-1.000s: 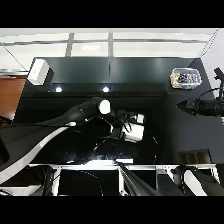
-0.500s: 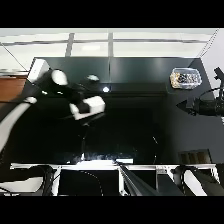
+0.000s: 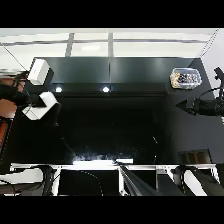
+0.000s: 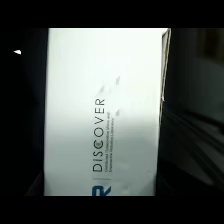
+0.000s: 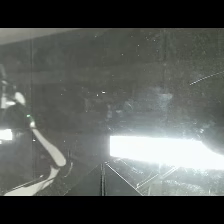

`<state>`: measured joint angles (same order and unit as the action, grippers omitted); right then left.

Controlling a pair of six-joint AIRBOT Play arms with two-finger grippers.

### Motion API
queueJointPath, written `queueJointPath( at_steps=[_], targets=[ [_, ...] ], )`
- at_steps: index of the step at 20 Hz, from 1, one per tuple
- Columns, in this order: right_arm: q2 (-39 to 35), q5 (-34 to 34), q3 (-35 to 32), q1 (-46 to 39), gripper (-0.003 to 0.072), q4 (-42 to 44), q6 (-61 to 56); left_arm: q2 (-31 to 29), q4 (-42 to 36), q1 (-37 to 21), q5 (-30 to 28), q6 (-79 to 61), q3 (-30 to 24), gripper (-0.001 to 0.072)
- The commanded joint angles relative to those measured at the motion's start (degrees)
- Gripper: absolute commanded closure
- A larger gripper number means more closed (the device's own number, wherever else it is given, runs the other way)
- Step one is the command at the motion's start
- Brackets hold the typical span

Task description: Fold the box and place the chain.

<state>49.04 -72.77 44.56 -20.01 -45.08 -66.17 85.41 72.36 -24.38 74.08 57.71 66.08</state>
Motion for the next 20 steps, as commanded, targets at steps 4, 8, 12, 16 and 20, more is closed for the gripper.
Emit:
queueJointPath(
  at_steps=[4, 8, 12, 16, 20],
  targets=[
    [0.0, -0.1, 0.0, 0.0, 0.0677, 0.1, -0.4, 0.0, 4.3, -3.8, -21.0, -1.8, 0.0, 0.0418],
    [0.0, 0.0, 0.0, 0.0, 0.0677, 0.2, -0.7, 1.1, 3.6, -3.2, -26.3, -3.7, 0.1, 0.0419],
    [0.0, 0.0, 0.0, 0.0, 0.0677, 0.2, -0.9, 2.5, 3.6, -2.1, -28.2, -5.7, 0.1, 0.0419],
    [0.0, 0.0, 0.0, 0.0, 0.0677, 0.2, -0.9, 5.1, -0.5, -1.8, -29.0, -5.7, 0.7, 0.0419],
    [0.0, 0.0, 0.0, 0.0, 0.0677, 0.2, -0.9, 5.9, -1.4, -1.0, -29.8, -5.7, 2.4, 0.0273]
  ],
)
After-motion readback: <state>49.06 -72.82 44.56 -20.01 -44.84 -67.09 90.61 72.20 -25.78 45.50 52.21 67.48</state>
